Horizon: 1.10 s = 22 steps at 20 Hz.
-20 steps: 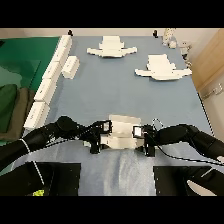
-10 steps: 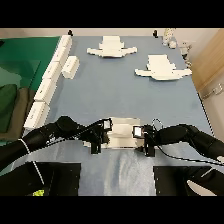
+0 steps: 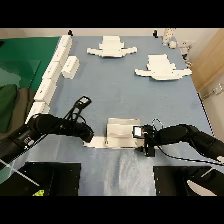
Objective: Fold the box.
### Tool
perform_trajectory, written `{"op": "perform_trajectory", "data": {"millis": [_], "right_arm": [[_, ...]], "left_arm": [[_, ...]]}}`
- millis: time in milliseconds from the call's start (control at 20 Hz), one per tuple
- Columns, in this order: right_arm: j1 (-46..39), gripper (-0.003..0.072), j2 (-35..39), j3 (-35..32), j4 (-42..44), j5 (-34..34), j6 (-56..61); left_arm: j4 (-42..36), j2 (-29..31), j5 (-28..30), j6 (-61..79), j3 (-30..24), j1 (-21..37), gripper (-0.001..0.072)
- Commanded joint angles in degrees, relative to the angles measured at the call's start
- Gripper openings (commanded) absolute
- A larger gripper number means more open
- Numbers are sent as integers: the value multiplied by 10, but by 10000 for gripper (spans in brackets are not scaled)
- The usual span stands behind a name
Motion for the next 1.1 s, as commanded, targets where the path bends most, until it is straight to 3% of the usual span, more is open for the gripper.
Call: {"op": "perform_trajectory", "data": {"millis": [0,250,350,850,1050], "right_arm": [[0,517,0,0,0,0,0],[0,517,0,0,0,0,0],[0,516,0,0,0,0,0],[0,516,0,0,0,0,0],[0,517,0,0,0,0,0]], "left_arm": [[60,22,-95,-175,0,71,18],[58,-6,-103,-207,-25,184,18],[54,-14,-103,-207,-37,202,18],[-67,-84,-15,-176,-57,75,18],[-110,-85,3,-161,-57,44,17]]}}
